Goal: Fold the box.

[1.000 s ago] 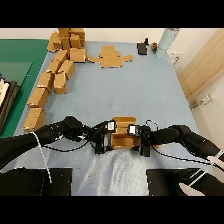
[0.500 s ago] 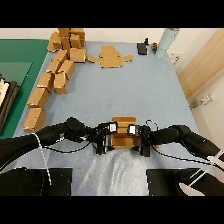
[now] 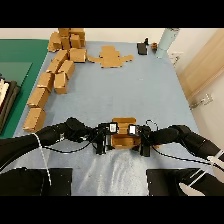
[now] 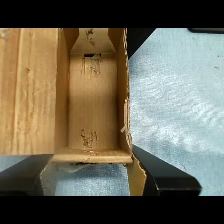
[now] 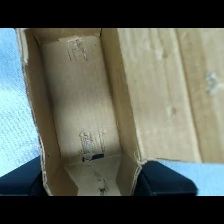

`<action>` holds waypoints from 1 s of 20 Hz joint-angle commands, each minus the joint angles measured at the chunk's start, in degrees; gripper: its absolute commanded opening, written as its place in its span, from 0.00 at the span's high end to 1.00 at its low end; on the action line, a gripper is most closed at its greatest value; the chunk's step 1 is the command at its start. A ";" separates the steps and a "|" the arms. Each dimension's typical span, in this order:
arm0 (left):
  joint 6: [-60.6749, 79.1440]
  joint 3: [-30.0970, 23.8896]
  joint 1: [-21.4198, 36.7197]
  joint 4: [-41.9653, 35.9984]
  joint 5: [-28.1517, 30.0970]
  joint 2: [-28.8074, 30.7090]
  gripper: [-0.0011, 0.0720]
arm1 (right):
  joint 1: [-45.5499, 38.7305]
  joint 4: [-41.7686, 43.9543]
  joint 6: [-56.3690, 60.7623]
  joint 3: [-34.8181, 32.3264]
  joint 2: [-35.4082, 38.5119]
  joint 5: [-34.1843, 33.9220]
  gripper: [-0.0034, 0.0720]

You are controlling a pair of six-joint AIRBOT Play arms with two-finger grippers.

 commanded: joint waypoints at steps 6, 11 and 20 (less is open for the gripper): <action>0.00 0.00 0.04 0.02 0.04 -0.02 0.49 | 0.04 0.02 0.00 -0.02 0.00 0.02 0.21; 0.00 0.00 0.04 0.02 0.04 -0.02 0.49 | 0.04 0.02 0.00 -0.02 0.00 0.02 0.21; 0.00 0.00 0.04 0.02 0.02 -0.02 0.49 | 0.07 0.24 0.00 0.00 0.02 -2.08 0.21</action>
